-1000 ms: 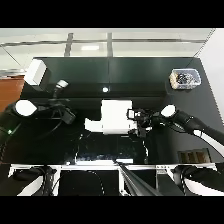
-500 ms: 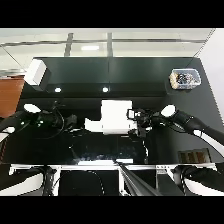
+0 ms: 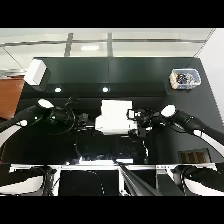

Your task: Fold the box and place the chain.

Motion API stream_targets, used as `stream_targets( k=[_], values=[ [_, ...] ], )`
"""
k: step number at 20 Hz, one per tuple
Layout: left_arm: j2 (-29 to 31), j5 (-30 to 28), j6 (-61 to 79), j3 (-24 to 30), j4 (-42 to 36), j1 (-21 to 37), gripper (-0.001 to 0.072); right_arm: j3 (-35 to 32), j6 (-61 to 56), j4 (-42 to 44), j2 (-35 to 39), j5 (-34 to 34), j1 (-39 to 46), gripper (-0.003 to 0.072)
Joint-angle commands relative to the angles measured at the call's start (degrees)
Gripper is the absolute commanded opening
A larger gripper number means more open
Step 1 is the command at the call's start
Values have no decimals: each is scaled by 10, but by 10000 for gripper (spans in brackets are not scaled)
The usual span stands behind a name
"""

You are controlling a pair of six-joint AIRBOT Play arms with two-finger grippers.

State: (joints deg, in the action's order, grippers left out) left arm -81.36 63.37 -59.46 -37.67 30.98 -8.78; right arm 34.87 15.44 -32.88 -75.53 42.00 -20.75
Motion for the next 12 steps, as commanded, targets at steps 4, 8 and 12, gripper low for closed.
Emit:
stream_targets(
  k=[4,8,12],
  values=[
    [-3,45,12,-48,-1,-11,645,0,0,0,0,0,-1,409],
    [-3,64,12,-54,-3,-34,617,0,0,0,0,0,-1,409],
    [-3,54,4,-79,5,-62,418,0,0,0,0,0,-1,409]
  ],
)
